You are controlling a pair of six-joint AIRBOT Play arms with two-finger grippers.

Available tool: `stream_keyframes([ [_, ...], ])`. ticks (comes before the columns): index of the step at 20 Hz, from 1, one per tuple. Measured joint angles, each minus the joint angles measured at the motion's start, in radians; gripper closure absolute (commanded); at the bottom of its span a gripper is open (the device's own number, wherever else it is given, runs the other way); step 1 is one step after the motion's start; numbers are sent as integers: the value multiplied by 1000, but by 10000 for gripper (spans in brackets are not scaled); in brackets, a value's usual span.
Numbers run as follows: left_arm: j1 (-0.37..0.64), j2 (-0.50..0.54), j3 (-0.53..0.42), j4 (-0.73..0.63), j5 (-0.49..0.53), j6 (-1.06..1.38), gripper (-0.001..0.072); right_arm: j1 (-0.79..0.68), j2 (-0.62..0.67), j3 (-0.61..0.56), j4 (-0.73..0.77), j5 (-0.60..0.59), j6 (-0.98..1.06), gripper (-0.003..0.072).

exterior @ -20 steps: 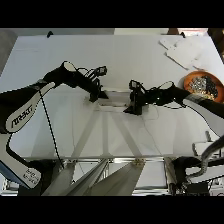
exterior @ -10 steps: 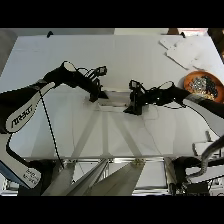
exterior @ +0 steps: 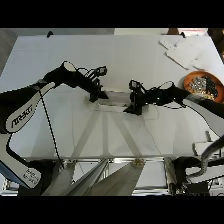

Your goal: Fold the box and place the chain.

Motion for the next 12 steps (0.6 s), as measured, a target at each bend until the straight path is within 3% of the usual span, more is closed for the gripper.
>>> stream_keyframes([
  [2,0,0,0,0,0,0,700,0,0,0,0,0,0,228],
  [12,0,0,0,0,0,0,700,0,0,0,0,-1,0,224],
])
